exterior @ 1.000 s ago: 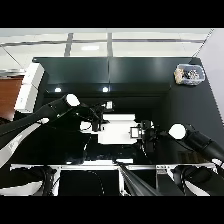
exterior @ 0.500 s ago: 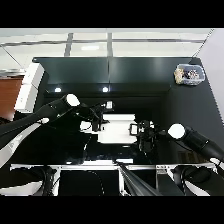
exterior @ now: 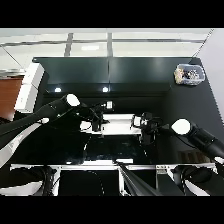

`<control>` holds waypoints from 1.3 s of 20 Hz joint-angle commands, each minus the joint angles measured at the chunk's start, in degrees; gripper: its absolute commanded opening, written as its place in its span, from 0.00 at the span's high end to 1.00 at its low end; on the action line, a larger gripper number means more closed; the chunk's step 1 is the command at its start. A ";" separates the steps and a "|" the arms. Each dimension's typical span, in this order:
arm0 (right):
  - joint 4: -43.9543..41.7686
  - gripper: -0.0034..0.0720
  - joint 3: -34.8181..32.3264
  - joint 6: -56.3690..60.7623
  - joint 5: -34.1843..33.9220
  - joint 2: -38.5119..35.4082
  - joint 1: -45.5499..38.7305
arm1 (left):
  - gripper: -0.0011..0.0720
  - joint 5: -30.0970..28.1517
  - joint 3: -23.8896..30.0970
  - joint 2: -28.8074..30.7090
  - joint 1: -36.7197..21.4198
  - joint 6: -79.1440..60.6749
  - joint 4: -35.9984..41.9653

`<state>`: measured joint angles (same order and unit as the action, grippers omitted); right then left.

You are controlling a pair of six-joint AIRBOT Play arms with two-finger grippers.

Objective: Fold the box and place the chain.

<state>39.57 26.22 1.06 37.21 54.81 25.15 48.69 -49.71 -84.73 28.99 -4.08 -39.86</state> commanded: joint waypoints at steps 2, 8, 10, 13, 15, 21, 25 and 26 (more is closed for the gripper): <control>0.07 0.10 1.20 -1.11 -1.53 -0.11 -0.76 | 0.95 0.00 0.00 -0.04 0.02 -0.02 0.28; -0.17 0.10 1.22 -1.53 -2.12 0.83 -3.30 | 0.95 0.02 0.00 -0.04 0.02 -0.02 0.28; -1.84 0.10 1.53 -4.44 -1.07 1.90 -3.63 | 0.95 0.00 0.00 -0.04 0.02 -0.02 0.28; -10.51 0.10 1.75 -13.35 0.66 4.00 -3.67 | 0.95 0.02 0.00 -0.04 0.09 -0.02 0.28; -12.55 0.10 2.05 -15.17 2.45 6.49 -3.67 | 0.95 0.04 0.00 -0.04 0.09 -0.02 0.28; -9.92 0.10 2.58 -15.52 5.11 10.10 -3.67 | 0.95 0.00 0.00 -0.42 0.07 -0.02 0.26; -8.66 0.10 2.58 -16.17 5.01 12.17 -3.67 | 0.95 0.00 0.00 -0.42 0.07 -0.02 0.26; -8.66 0.10 2.58 -16.61 5.05 12.59 -3.65 | 0.95 0.00 0.00 -0.42 0.07 -0.02 0.26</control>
